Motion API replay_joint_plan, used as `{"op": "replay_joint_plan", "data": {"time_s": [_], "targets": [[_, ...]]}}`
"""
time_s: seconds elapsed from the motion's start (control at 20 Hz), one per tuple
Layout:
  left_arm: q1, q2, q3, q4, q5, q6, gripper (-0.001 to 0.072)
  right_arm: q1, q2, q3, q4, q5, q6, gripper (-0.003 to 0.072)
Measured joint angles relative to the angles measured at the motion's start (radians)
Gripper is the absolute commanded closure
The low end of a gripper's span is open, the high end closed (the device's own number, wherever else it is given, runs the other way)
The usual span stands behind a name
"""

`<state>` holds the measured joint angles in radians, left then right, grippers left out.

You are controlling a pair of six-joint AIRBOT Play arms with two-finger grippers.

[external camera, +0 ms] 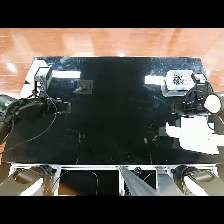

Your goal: Fold the box and place the chain.

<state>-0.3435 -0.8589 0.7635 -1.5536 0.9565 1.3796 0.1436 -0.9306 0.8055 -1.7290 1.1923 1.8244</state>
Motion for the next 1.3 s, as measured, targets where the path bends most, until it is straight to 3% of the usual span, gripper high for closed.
{"op": "replay_joint_plan", "data": {"time_s": [0.65, 1.1, 1.15, 1.2, 1.25, 1.3], "targets": [[0.000, -0.001, 0.000, 0.000, -0.001, 0.000, 0.0687, 0.000, 0.000, 0.000, 0.000, 0.000, 0.000, 0.0655], [0.000, -0.020, 0.000, -0.005, -0.182, 0.000, 0.0686, 0.000, 0.000, 0.000, 0.000, -0.076, 0.000, 0.0652], [0.000, -0.023, 0.000, -0.007, -0.202, 0.000, 0.0617, 0.000, 0.000, 0.000, 0.001, -0.089, 0.000, 0.0455], [0.000, -0.025, 0.000, -0.007, -0.224, 0.000, 0.0226, 0.000, 0.000, 0.000, 0.001, -0.100, 0.000, -0.0034], [0.000, -0.029, 0.000, -0.008, -0.241, 0.000, 0.0086, -0.001, 0.000, 0.000, 0.001, -0.114, 0.000, -0.0034], [0.000, -0.033, 0.000, -0.015, -0.245, 0.000, 0.0086, -0.003, 0.000, 0.000, 0.000, -0.124, 0.000, -0.0034]]}}
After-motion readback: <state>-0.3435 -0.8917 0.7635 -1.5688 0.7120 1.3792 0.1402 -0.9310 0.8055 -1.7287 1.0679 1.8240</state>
